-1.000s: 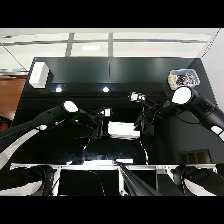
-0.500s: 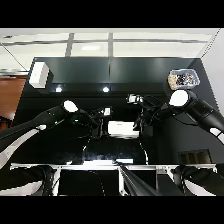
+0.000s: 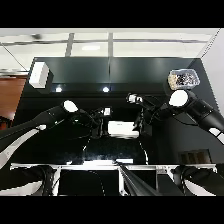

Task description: Fold the box and place the chain.

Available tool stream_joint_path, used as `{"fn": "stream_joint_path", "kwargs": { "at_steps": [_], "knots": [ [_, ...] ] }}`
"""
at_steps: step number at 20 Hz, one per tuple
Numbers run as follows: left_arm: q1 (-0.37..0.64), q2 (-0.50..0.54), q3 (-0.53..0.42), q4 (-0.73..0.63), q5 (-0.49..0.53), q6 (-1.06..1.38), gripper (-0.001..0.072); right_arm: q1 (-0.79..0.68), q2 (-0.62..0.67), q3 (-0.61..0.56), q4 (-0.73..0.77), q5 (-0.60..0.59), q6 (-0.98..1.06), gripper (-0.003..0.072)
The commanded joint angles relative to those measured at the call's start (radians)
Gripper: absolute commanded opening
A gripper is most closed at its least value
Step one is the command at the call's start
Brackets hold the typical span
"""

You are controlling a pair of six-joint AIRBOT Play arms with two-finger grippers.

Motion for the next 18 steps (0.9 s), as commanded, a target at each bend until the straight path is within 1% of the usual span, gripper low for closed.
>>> {"fn": "stream_joint_path", "kwargs": {
  "at_steps": [1,11,12,13,14,17,18],
  "knots": [
    [0.0,0.0,0.0,0.0,-0.002,0.0,0.0411,0.001,0.0,0.0,0.013,0.006,-0.001,0.0267],
    [0.0,0.0,0.0,0.0,-0.002,0.0,0.0411,0.001,0.0,0.0,0.013,-0.007,-0.002,0.0268],
    [0.0,0.0,0.0,0.0,-0.002,0.0,0.0411,0.001,0.0,0.0,0.013,-0.015,-0.002,0.0277],
    [0.0,0.0,0.0,0.0,-0.002,0.0,0.0411,0.001,0.0,0.0,0.014,-0.019,-0.002,0.0428],
    [0.0,0.0,0.0,0.0,-0.002,0.0,0.0411,0.001,0.0,0.0,0.016,-0.024,-0.002,0.0445],
    [0.0,0.0,0.0,0.0,-0.002,0.0,0.0411,0.001,0.0,0.0,0.017,-0.026,-0.001,0.0441],
    [0.0,0.0,0.0,0.0,-0.002,0.0,0.0411,0.001,0.0,0.0,0.017,-0.026,-0.002,0.0389]
  ]
}}
